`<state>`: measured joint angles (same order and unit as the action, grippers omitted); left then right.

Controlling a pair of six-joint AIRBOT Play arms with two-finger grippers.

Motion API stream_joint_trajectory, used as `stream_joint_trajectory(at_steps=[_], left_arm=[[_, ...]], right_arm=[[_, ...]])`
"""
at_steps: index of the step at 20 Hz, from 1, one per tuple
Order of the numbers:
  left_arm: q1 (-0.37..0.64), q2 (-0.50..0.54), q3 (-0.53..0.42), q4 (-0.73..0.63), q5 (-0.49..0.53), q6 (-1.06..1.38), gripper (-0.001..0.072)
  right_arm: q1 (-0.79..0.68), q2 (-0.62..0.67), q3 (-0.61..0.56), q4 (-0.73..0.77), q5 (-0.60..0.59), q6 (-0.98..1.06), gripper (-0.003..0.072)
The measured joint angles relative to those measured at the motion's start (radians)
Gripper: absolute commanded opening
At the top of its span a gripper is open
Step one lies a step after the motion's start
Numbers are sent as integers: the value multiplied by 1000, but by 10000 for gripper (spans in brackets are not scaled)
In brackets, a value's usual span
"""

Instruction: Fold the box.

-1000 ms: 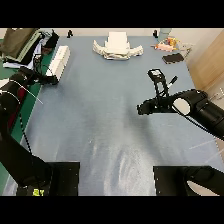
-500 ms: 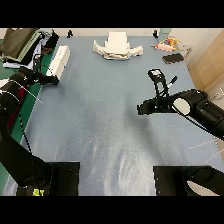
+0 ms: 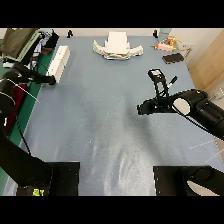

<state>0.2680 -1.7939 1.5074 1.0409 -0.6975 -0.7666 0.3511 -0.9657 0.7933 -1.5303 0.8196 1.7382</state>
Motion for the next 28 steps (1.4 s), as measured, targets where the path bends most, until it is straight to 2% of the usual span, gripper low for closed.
stream_joint_trajectory(at_steps=[4,5,6,7,11,14,18,21,24,28], left_arm=[[30,112,6,144,-171,-70,692],[35,140,10,172,-227,-94,570],[37,173,16,189,-282,-117,213],[35,203,21,189,-348,-131,13],[-16,316,37,72,-550,-164,11],[-134,384,40,7,-607,-209,11],[-356,420,31,1,-614,-318,11],[-506,429,-2,10,-577,-385,11],[-597,432,-41,26,-545,-449,13],[-638,435,-66,33,-542,-490,13]], right_arm=[[0,0,0,0,2,0,4],[0,0,0,1,2,0,4],[0,0,0,5,2,0,4],[0,0,0,12,2,0,4],[0,-17,12,24,2,0,3],[0,-75,71,31,5,0,4],[0,-206,225,66,55,-2,4],[0,-314,356,121,122,-23,4],[6,-385,440,172,153,-37,4],[8,-417,477,197,169,-44,4]])
